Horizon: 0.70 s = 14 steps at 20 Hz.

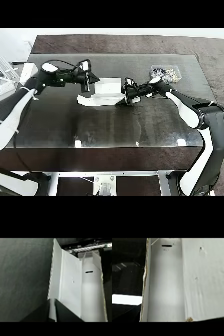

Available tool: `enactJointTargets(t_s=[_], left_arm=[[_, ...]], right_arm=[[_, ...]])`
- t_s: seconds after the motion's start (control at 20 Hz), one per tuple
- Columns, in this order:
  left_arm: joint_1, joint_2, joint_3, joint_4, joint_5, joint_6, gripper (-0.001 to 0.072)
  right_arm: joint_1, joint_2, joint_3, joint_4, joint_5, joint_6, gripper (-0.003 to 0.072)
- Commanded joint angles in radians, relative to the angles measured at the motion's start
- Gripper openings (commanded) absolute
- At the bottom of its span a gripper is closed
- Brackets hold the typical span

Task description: Fold the box and place the chain.

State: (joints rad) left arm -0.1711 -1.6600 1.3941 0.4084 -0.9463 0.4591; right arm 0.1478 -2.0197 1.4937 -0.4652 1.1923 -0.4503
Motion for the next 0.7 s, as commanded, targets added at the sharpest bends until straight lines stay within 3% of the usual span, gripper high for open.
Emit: enactJointTargets(t_s=[0.0,0.1,0.2,0.65], left_arm=[[0.054,0.039,0.0,0.14,-0.146,-0.158,0.0527],[0.054,0.038,0.0,0.315,-0.167,-0.273,0.0552],[0.054,0.025,-0.01,0.383,-0.196,-0.306,0.0552],[0.053,-0.07,-0.01,0.402,-0.217,-0.354,0.0551]], right_arm=[[0.0,0.0,0.0,0.002,0.002,0.001,0.0495],[0.0,0.0,0.0,0.002,0.002,0.001,0.0495],[0.0,0.0,0.0,0.002,0.002,0.001,0.0495],[0.0,0.0,0.0,0.002,0.002,0.001,0.0495]])
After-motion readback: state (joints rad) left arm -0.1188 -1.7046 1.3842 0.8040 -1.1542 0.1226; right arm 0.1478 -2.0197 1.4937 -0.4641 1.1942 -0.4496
